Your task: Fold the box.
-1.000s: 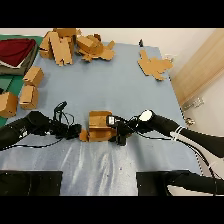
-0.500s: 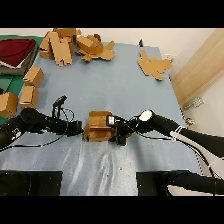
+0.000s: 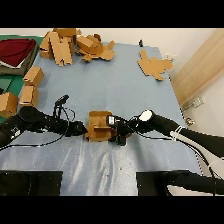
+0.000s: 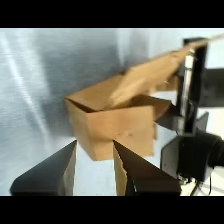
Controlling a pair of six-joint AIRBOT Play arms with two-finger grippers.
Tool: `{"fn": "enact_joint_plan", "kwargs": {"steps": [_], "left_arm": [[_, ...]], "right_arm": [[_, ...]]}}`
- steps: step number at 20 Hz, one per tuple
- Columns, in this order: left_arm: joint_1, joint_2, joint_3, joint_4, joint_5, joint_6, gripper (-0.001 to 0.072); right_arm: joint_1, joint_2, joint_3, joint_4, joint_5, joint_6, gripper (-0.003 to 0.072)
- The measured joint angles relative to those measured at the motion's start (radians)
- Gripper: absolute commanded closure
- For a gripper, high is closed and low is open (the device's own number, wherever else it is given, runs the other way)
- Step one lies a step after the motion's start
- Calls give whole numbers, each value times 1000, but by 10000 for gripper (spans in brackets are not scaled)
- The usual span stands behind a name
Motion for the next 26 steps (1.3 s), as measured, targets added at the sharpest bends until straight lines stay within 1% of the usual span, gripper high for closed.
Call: {"fn": "enact_joint_plan", "kwargs": {"steps": [1,2,3,4,8,9,11,13,16,21,23,26], "left_arm": [[0,0,3,-20,-6,24,488],[0,0,6,-47,-8,44,487],[0,0,8,-72,-8,59,463],[0,-1,10,-96,-6,80,460],[-3,-1,13,-120,-4,89,459],[-10,-1,18,-100,-3,68,460],[-35,-1,36,-17,-2,4,460],[-78,-1,59,90,19,-86,459],[-132,2,79,204,55,-206,459],[-159,16,89,423,75,-426,459],[-163,18,89,471,75,-470,459],[-169,14,89,508,78,-504,459]], "right_arm": [[0,0,0,0,0,0,218],[0,0,0,0,0,0,218],[0,0,0,0,0,0,218],[0,0,0,0,0,0,218],[0,0,0,0,0,0,218],[0,0,0,0,0,0,218],[0,0,0,0,0,0,218],[0,0,0,0,0,0,218],[0,0,0,0,0,0,218],[0,0,0,0,0,0,218],[0,0,0,0,0,0,218],[0,0,0,0,0,0,218]]}}
